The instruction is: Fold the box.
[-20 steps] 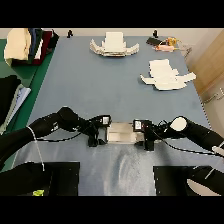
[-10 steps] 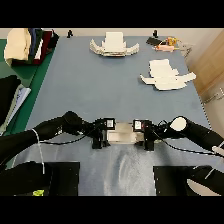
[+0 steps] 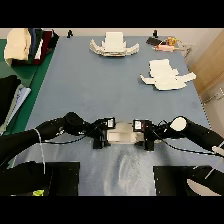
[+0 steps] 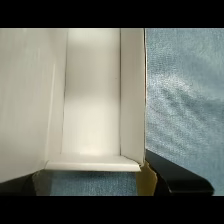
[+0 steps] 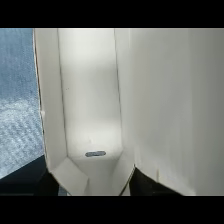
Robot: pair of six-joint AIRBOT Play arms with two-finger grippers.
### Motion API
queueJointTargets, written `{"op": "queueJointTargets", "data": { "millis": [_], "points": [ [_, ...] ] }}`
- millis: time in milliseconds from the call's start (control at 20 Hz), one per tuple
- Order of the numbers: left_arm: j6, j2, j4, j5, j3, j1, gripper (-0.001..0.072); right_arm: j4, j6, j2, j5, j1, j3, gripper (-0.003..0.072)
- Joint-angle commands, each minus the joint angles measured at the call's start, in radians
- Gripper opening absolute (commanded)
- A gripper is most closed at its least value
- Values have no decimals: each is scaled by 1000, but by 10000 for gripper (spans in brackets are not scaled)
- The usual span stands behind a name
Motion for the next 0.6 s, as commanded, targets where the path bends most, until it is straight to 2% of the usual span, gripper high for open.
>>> {"op": "queueJointTargets", "data": {
  "millis": [0, 50, 100, 550],
  "points": [
    [-4, -1, 2, 8, -1, 0, 605, 0, 0, 0, 0, 0, 0, 503],
    [-4, -1, 6, 6, -1, 0, 436, 0, 0, 0, 0, 0, 0, 503],
    [-4, -1, 9, 6, -1, -1, 411, 0, 0, 0, 0, 0, 0, 503],
    [-6, -1, 8, 6, 0, -1, 411, 0, 0, 0, 0, 0, 1, 503]
  ]
}}
